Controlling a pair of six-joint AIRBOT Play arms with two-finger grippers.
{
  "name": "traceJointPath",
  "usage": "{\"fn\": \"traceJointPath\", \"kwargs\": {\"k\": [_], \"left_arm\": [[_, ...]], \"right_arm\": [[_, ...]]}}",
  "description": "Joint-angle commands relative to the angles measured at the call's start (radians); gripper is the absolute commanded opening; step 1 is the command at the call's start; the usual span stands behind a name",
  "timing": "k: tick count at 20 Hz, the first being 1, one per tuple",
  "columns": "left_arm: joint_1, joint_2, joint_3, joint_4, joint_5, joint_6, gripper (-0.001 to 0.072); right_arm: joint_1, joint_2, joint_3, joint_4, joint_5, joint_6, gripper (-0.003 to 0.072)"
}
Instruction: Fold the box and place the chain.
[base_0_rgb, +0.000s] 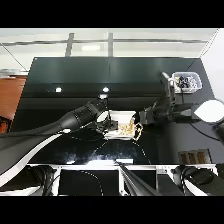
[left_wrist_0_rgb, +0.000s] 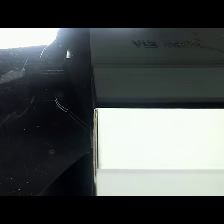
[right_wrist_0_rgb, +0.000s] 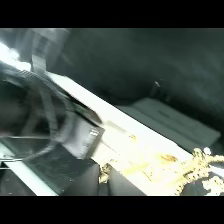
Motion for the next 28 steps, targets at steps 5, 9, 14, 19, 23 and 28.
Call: {"fn": "traceJointPath", "kwargs": {"k": [5,9,14,19,23,28], "left_arm": [[0.0,0.0,0.0,0.0,-0.002,0.0,0.0029],[0.0,0.0,0.0,0.0,-0.001,0.0,0.0029],[0.0,0.0,0.0,0.0,-0.002,0.0,0.0029],[0.0,0.0,0.0,0.0,-0.002,0.0,0.0029],[0.0,0.0,0.0,0.0,-0.005,0.0,0.0029],[0.0,0.0,0.0,0.0,-0.003,0.0,0.0029]], "right_arm": [[-0.092,0.011,-0.046,-0.006,0.105,-0.249,0.0445],[-0.232,0.021,-0.138,-0.03,0.101,-0.565,0.0445],[-0.235,0.013,-0.304,-0.108,-0.113,-0.79,0.0716],[-0.235,-0.097,-0.323,0.069,-0.156,-1.289,0.0716],[-0.235,-0.19,-0.322,0.13,-0.153,-1.432,0.0715],[-0.233,-0.202,-0.322,0.132,-0.151,-1.473,0.0714]]}}
